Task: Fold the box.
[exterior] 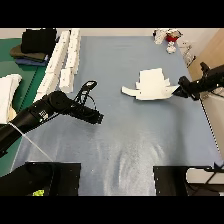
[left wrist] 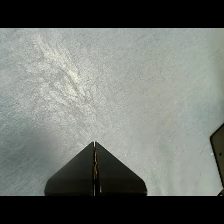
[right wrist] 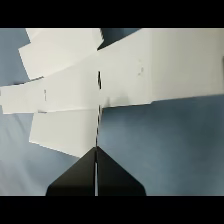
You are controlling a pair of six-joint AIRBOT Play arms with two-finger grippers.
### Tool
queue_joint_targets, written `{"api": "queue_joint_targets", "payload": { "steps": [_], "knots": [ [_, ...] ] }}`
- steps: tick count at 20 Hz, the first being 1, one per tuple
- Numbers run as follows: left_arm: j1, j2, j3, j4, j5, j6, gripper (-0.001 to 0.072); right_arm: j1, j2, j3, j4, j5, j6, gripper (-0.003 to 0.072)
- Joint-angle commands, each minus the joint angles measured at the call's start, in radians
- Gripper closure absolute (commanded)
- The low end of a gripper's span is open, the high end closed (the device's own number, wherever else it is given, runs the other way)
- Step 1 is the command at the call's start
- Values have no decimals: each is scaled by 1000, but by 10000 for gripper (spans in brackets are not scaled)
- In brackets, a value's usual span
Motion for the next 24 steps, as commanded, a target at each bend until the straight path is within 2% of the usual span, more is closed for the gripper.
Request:
{"api": "queue_joint_targets", "payload": {
  "steps": [1, 4, 7, 8, 9, 10, 14, 18, 24],
  "knots": [
    [0, 0, 0, 0, 0, 0, 697, 15, 272, -302, -3, -3, -18, 685],
    [0, 0, 0, 0, 0, 0, 697, 15, 428, -452, -4, -32, -18, 684],
    [0, 0, 0, 0, 0, 0, 698, 15, 489, -540, -12, -35, -18, 658],
    [0, 0, 0, 0, 0, 0, 697, 15, 489, -548, -19, -34, -18, 532],
    [0, 0, 0, 0, 0, 0, 697, 15, 489, -548, -32, -37, -19, 327],
    [0, 0, -1, 0, 0, 0, 697, 15, 489, -544, -44, -39, -19, 301],
    [0, 0, 0, 0, 0, 0, 698, 1, 488, -483, -172, -34, 32, 301],
    [0, 0, 0, 0, 0, 0, 698, -63, 421, -336, -394, -52, 114, 303],
    [0, 0, -1, -8, 13, 0, 697, -131, 167, -249, -375, -29, -15, 302]
  ]
}}
